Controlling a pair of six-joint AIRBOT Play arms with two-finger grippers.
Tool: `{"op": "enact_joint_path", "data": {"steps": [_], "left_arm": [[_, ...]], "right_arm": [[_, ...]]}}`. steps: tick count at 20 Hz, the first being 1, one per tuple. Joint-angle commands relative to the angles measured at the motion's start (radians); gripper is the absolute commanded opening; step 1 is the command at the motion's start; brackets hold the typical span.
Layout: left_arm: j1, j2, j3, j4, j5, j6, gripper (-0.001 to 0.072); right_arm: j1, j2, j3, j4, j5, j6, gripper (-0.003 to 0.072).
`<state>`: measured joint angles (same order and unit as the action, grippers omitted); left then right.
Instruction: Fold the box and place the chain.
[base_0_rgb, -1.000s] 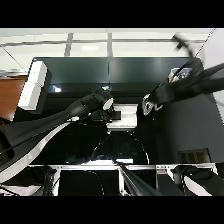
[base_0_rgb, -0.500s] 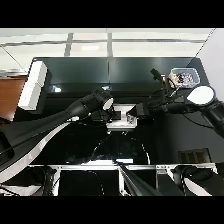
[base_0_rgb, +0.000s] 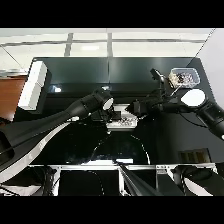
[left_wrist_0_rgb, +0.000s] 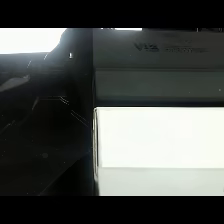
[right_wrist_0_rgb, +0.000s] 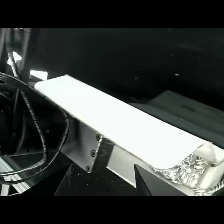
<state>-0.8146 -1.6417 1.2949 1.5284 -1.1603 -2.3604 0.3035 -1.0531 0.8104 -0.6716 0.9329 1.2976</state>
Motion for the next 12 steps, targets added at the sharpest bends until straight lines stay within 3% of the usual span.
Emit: {"op": "enact_joint_path", "data": {"steps": [1,4,7,8,9,12], "left_arm": [[0.001,0.000,0.001,0.000,0.000,0.000,0.0028],[0.001,0.000,0.001,0.000,0.001,0.000,0.0029],[0.001,0.000,0.001,0.000,0.000,0.000,0.0028],[0.001,0.000,0.001,0.000,0.000,0.000,0.0029],[0.001,0.000,0.001,0.000,0.000,0.000,0.0028],[0.001,0.000,0.001,0.000,0.000,0.000,0.0028]], "right_arm": [[-0.123,0.010,0.012,-0.068,0.113,-0.024,0.0449],[-0.312,0.016,0.008,-0.250,0.131,-0.016,0.0449],[-0.442,0.011,-0.040,-0.587,-0.062,0.254,0.0462],[-0.468,0.001,-0.062,-0.666,-0.134,0.355,0.0671],[-0.487,-0.022,-0.076,-0.690,-0.192,0.376,0.0712],[-0.523,-0.150,-0.058,-0.561,-0.345,0.404,0.0712]]}}
